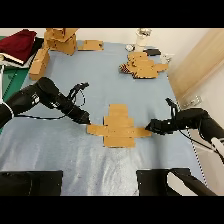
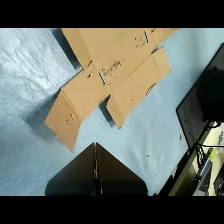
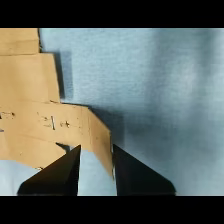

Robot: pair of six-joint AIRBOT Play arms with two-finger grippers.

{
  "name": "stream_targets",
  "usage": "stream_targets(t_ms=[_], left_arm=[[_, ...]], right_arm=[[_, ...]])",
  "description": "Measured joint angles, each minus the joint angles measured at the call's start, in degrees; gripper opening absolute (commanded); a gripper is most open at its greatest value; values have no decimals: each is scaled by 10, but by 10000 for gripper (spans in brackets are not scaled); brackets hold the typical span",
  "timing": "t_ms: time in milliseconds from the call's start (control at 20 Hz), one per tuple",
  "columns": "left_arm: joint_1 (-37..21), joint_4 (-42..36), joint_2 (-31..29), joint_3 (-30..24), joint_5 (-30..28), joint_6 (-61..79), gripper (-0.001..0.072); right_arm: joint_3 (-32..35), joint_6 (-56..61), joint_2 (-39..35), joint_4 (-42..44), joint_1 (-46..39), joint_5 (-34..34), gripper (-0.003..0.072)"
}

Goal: Fold the box.

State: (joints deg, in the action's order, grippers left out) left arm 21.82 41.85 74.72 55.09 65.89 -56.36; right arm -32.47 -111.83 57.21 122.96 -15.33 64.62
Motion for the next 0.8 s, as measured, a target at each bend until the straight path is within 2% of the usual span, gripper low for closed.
stream_targets(t_ms=[200,350,450,650,750,800], left_arm=[[-1,-1,-2,-4,8,-2,13],[-1,-6,-3,-5,15,-2,13],[-1,-10,-3,-5,18,-2,14],[-1,-13,-3,-5,22,-2,14],[-1,-16,-3,-5,25,-2,12],[-1,-17,-3,-5,27,-2,12]], right_arm=[[-35,-37,81,24,1,31,292],[-45,-66,124,55,1,50,215],[-48,-80,139,66,1,58,159],[-50,-102,153,81,9,63,151],[-51,-106,159,82,24,63,10],[-51,-108,161,83,32,59,4]])
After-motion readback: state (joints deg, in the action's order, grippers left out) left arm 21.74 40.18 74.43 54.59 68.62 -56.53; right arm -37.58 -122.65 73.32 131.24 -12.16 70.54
